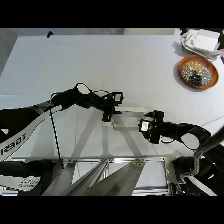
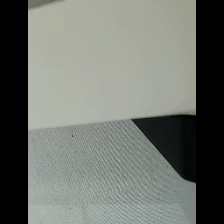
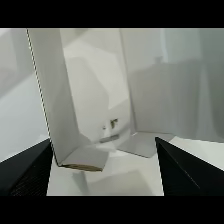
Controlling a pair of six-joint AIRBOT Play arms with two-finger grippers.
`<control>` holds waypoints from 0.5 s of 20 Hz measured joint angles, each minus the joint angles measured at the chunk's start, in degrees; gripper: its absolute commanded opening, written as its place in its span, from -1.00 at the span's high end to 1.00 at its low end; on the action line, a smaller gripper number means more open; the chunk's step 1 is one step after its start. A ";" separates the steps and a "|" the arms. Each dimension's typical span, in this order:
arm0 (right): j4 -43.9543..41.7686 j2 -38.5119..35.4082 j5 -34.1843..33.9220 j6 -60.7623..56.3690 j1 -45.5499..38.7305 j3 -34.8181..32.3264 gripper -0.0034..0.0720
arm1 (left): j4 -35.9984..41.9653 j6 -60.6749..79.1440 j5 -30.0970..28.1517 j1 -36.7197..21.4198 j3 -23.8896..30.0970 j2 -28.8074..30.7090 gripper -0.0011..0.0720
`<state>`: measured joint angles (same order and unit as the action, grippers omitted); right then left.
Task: Fold the box and place the chain.
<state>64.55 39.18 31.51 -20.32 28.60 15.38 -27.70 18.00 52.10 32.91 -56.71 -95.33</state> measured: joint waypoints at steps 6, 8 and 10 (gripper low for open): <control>-8.04 1.86 2.29 8.33 -4.83 1.66 -0.91 | 0.00 -0.02 0.04 0.00 0.00 0.00 0.94; -9.01 2.45 2.54 9.84 -5.33 1.79 -0.91 | 0.00 -0.02 0.04 0.00 0.00 0.00 0.94; -9.51 2.75 2.67 10.75 -5.62 1.86 -0.91 | 0.00 -0.02 0.04 0.00 0.00 0.00 0.94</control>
<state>55.05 41.93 34.17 -9.56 22.98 17.23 -27.70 17.98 52.14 32.91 -56.71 -95.33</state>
